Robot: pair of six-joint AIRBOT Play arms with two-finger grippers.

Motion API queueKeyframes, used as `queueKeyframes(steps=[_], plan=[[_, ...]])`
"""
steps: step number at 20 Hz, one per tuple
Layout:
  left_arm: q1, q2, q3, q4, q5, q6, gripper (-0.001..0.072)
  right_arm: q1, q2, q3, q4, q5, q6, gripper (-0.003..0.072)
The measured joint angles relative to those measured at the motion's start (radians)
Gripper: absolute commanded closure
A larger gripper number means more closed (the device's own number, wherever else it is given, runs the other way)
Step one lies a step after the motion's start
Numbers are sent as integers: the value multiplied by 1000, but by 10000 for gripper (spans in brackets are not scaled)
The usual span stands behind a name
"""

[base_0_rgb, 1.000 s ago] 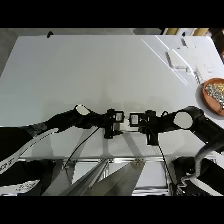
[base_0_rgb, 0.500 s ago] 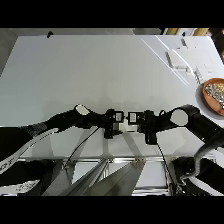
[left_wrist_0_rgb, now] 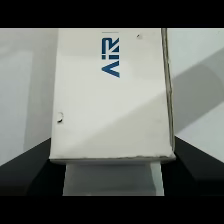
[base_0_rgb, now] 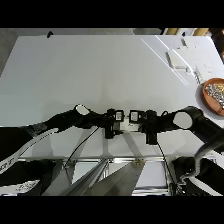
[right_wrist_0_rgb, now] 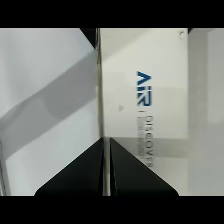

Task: Fold the box and place the chain.

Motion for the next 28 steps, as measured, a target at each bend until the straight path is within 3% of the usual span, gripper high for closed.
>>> queueKeyframes(steps=[6,12,17,28], plan=[[0,0,0,7,5,2,434,-131,194,1,-145,36,323,651],[0,0,0,8,5,4,434,-421,185,-72,-322,37,618,666],[0,0,0,9,5,4,434,-530,150,-103,-360,50,689,666],[0,3,0,7,6,7,436,-557,142,-109,-371,55,711,666]])
